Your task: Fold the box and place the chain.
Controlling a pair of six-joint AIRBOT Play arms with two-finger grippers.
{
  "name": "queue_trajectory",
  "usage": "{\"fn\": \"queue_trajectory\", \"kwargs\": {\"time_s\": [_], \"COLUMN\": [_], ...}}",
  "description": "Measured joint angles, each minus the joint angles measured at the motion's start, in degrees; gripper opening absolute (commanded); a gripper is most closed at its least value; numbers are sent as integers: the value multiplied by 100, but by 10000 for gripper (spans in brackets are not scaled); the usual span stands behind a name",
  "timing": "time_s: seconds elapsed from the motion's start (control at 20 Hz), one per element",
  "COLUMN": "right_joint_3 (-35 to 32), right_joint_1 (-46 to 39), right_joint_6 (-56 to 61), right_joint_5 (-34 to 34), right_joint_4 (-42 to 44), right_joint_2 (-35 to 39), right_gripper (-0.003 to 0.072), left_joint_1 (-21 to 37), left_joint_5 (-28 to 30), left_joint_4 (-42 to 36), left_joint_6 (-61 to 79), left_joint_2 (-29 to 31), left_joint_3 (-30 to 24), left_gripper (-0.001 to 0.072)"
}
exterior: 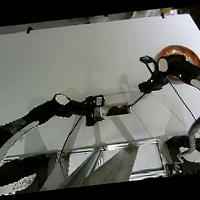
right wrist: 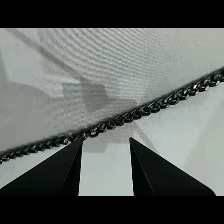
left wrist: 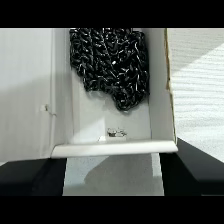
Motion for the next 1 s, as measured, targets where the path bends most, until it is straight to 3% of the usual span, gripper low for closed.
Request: {"fn": "queue_trajectory", "kwargs": {"time_s": [0.1,0.2,0.35,0.45,0.7,1.0], "right_joint_3": [-68,-125,-192,-234,-293,-304], "right_joint_1": [0,0,0,7,52,387], "right_joint_6": [11,13,15,15,-96,-164], "right_joint_5": [-96,-184,-236,-186,81,501], "right_joint_4": [-7,-4,17,63,116,275], "right_joint_2": [-37,-57,-70,-72,258,1622], "right_gripper": [255,184,140,17,16,17], "left_joint_1": [0,0,0,0,0,0], "left_joint_5": [0,0,0,0,0,-2], "left_joint_4": [2,2,2,0,0,0], "left_joint_6": [0,0,0,0,0,0], "left_joint_2": [0,0,0,0,0,0], "left_joint_3": [0,0,0,0,0,0], "left_gripper": [271,271,271,271,271,271]}}
